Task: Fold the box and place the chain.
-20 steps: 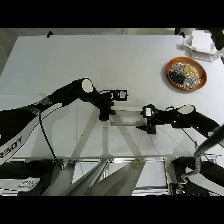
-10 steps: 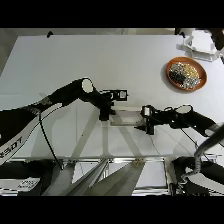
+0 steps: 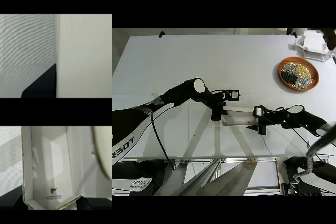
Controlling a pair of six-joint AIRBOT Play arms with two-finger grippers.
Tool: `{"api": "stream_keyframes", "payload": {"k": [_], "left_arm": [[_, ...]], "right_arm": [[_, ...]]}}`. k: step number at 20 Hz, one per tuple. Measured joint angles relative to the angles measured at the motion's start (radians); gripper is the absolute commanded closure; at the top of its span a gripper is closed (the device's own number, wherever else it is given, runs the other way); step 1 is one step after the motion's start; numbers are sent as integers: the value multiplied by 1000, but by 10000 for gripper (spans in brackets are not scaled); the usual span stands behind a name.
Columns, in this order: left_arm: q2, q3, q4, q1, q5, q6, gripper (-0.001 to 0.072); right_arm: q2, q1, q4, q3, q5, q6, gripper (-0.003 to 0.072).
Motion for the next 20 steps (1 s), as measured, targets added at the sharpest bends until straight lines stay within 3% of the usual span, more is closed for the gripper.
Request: {"api": "stream_keyframes", "payload": {"k": [3,6,20], "left_arm": [[0,0,0,0,0,0,699],[0,0,0,0,0,0,699],[0,0,0,0,1,0,699]], "right_arm": [[-4,0,1,0,-2,-2,284],[-5,0,1,0,-5,-3,347],[-6,0,0,0,-7,-4,343]]}}
